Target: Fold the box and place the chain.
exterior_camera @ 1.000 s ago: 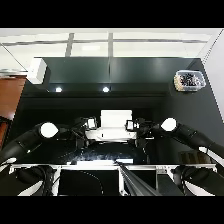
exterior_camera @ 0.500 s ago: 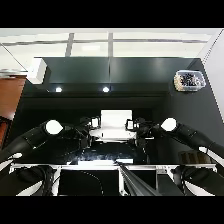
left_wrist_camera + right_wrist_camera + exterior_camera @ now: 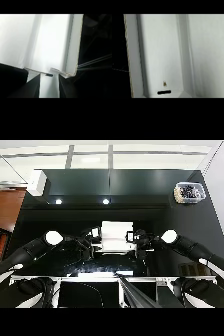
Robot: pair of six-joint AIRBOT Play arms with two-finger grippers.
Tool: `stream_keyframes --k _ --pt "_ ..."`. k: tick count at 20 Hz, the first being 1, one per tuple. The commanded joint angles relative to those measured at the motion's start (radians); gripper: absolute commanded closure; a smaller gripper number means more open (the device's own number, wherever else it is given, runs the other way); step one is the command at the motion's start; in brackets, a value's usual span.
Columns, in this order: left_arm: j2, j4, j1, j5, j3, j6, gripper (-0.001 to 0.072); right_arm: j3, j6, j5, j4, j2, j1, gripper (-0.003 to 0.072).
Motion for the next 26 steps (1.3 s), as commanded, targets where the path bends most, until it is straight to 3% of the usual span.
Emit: stream_keyframes --k 1,5,9,11,12,13,15,17,18,21,22,26 --pt "-0.021 -0.098 -0.001 0.01 0.001 0.029 0.0435 0.0 0.0 0.0 0.0 0.0 0.0 0.0427" --pt "-0.084 -0.205 -0.038 0.009 0.001 0.087 0.0435 0.0 0.0 0.0 0.0 -0.001 0.0 0.0427" --pt "-0.088 -0.201 -0.047 0.017 0.002 0.085 0.044 0.0 0.0 0.0 0.0 0.0 0.0 0.0427" --pt "-0.088 -0.199 -0.047 0.016 0.002 0.086 0.056 0.0 0.0 0.0 0.0 0.0 0.0 0.0427" --pt "-0.088 -0.199 -0.047 0.016 0.002 0.085 0.0556 0.0 0.0 0.0 0.001 0.0 0.0 0.0427" --pt "-0.088 -0.2 -0.047 0.016 0.002 0.085 0.0505 0.0 0.0 0.0 0.0 0.0 0.0 0.0427" --pt "-0.088 -0.2 -0.047 0.018 0.002 0.086 0.0311 0.0 0.0 0.0 0.0 0.0 0.0 0.0427" --pt "-0.088 -0.198 -0.047 0.018 0.002 0.085 0.0296 0.0 0.0 0.0 0.0 0.0 0.0 0.0427" --pt "-0.088 -0.197 -0.047 0.018 0.002 0.085 0.032 0.0 0.0 0.0 0.0 0.0 0.0 0.0427" --pt "-0.086 -0.195 -0.047 0.016 0.002 0.086 0.0632 0.0 0.0 0.0 0.0 0.0 0.0 0.0427" --pt "-0.079 -0.172 -0.04 0.008 0.005 0.083 0.0684 0.0 0.0 0.0 0.0 0.0 0.0 0.0427" --pt "0.055 -0.001 0.062 -0.031 0.007 -0.1 0.0685 0.0 0.0 0.0 0.0 0.0 0.0 0.0427"
